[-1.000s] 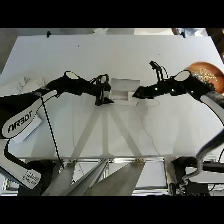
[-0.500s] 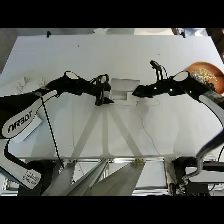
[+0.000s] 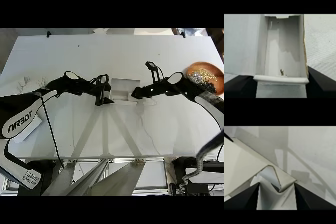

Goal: Fold the box and place the chain.

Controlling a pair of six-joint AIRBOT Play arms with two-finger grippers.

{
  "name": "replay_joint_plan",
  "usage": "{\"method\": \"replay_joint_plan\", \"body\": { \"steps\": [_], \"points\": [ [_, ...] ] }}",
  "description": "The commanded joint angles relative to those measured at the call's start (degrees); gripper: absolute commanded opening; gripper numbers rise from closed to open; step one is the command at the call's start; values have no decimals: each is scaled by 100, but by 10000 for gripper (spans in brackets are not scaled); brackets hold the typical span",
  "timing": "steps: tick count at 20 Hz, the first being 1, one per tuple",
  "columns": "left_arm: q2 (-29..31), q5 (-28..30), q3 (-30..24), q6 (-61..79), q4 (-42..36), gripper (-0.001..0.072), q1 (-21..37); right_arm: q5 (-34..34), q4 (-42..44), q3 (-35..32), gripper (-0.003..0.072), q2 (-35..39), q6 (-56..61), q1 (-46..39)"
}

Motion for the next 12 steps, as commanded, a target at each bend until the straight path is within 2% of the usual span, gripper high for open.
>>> {"method": "replay_joint_plan", "body": {
  "steps": [1,8,10,12],
  "points": [
    [2,2,0,0,0,19,4,-199,-671,2,482,-2,584,59],
    [2,2,0,-2,0,19,4,-201,-1923,4,471,66,1821,249],
    [2,2,0,0,0,19,4,-214,-2293,7,428,122,2238,382],
    [2,0,2,0,0,19,4,-214,-2586,7,428,203,2608,518]
  ]
}}
